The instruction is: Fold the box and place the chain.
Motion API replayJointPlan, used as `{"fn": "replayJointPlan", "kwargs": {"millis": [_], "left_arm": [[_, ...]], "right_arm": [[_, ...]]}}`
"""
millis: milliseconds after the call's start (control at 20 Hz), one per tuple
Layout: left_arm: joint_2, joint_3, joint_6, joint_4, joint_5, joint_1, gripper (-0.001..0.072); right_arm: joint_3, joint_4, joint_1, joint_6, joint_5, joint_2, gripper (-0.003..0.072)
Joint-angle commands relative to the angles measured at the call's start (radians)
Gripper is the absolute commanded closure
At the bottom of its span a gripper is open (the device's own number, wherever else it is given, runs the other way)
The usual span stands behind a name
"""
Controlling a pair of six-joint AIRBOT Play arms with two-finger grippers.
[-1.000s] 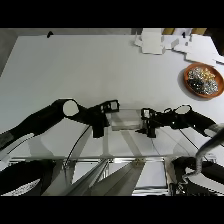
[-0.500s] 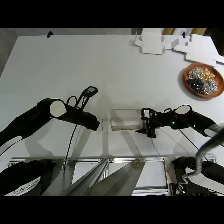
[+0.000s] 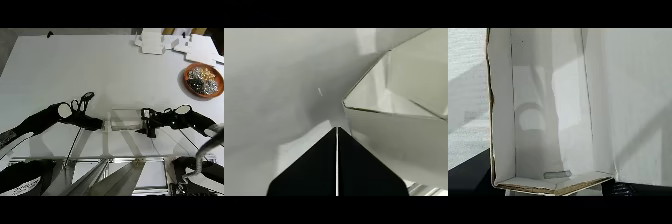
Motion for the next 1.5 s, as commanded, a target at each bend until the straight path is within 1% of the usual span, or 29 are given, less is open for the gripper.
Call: {"fn": "replayJointPlan", "kwargs": {"millis": [0, 250, 450, 700, 800, 1000, 1050, 1150, 1350, 1450], "left_arm": [[0.023, -0.002, 0.023, -0.082, 0.037, -0.029, 0.07], [0.087, 0.005, 0.018, -0.105, 0.043, -0.034, 0.0695], [0.089, 0.005, 0.019, -0.137, 0.081, -0.06, 0.0619], [0.089, 0.013, 0.019, -0.148, 0.098, -0.077, 0.0613], [0.087, 0.016, 0.019, -0.152, 0.1, -0.079, 0.0549], [0.087, 0.018, 0.018, -0.153, 0.1, -0.079, 0.0548], [0.087, 0.02, 0.018, -0.153, 0.099, -0.079, 0.0538], [0.087, 0.027, 0.018, -0.151, 0.1, -0.084, 0.0486], [0.053, 0.071, 0.01, -0.137, 0.08, -0.109, 0.0478], [0.014, 0.121, -0.054, -0.084, 0.045, -0.128, 0.0478]], "right_arm": [[0.0, 0.0, 0.001, 0.0, 0.0, 0.0, 0.022], [0.0, 0.0, 0.001, 0.0, 0.0, 0.0, 0.022], [0.0, 0.0, 0.001, 0.0, 0.0, 0.0, 0.022], [0.0, 0.0, 0.001, 0.0, 0.001, 0.0, 0.022], [0.0, 0.0, 0.001, 0.0, 0.0, 0.0, 0.022], [0.0, 0.0, 0.001, 0.0, 0.0, 0.0, 0.022], [0.0, 0.0, 0.001, 0.0, 0.0, 0.0, 0.022], [0.0, 0.0, 0.001, 0.0, 0.0, 0.0, 0.022], [0.0, 0.0, 0.001, 0.0, 0.0, 0.0, 0.022], [0.0, 0.0, 0.001, 0.0, 0.0, 0.0, 0.022]]}}
